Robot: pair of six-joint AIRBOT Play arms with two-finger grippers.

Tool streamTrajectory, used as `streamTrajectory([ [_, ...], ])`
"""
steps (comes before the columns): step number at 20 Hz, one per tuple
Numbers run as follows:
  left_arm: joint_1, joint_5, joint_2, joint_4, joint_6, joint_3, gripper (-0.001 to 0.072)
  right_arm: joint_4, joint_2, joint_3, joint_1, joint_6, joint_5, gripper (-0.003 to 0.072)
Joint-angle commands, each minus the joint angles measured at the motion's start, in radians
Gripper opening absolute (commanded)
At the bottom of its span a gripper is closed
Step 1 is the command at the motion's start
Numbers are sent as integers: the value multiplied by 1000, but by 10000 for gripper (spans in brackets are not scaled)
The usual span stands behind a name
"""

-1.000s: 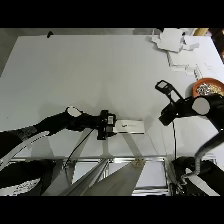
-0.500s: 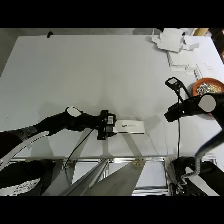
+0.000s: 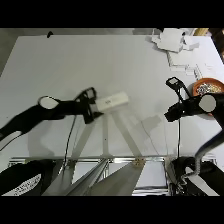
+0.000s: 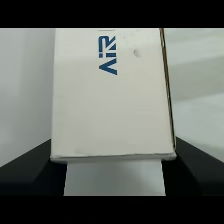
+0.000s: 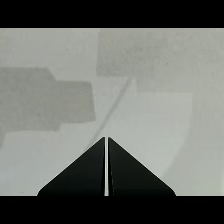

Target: Fold the box and place the chain.

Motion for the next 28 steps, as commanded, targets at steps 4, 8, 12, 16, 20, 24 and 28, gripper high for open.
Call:
streamTrajectory([
  [4, 579, -43, 290, 732, -999, 1, 277, 0, -1, 0, -1, 0, 0, 21],
  [8, 790, -85, 282, 768, -1166, -2, 586, 0, -1, 0, -1, 0, 0, 21],
  [12, 793, -191, 217, 772, -1165, -2, 663, 0, -1, 0, -1, 0, 0, 21],
  [16, 776, -228, 261, 772, -1165, -2, 704, 0, -1, 0, -1, 0, 0, 21],
  [20, 740, -381, 421, 774, -1165, -2, 701, 0, -1, 0, -1, 0, 0, 21],
  [24, 673, -480, 555, 774, -1165, -2, 700, 0, -1, 0, -1, 0, 0, 21],
  [28, 615, -536, 589, 774, -1166, -2, 700, 0, -1, 0, -1, 0, 0, 21],
])
